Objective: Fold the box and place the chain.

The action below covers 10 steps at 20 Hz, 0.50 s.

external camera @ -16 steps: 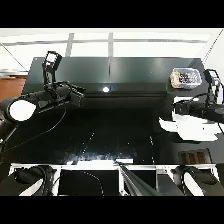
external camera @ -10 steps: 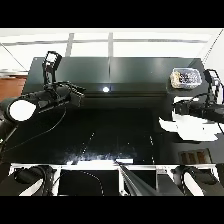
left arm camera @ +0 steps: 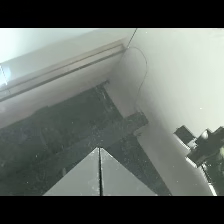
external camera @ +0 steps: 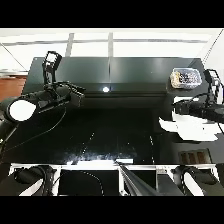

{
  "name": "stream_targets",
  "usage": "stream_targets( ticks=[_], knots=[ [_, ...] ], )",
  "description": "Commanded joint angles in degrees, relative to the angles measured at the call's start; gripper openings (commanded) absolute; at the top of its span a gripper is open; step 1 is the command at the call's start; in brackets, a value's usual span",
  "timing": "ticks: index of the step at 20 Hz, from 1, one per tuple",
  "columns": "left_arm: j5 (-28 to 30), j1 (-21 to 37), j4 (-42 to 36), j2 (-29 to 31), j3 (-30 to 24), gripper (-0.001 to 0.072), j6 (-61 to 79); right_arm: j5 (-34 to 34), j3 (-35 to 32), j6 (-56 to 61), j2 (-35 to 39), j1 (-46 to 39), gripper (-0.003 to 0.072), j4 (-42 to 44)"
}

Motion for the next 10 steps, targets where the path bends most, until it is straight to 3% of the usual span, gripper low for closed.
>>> stream_targets(
  ticks=[1, 6, 10],
  knots=[
    [0.22, -0.02, -2.05, -0.02, -0.02, 0.0026, -0.04, -6.27, 0.00, 0.07, 0.00, 0.00, 0.0037, 1.88],
    [0.26, 0.00, -3.56, -0.04, -0.02, 0.0026, -0.04, -8.39, 0.00, 0.04, 0.00, 0.00, 0.0037, 3.02],
    [3.89, -0.02, -3.56, -0.04, -0.02, 0.0026, -0.02, -12.61, 0.00, 0.04, -0.02, 0.00, 0.0039, 2.49]
  ],
)
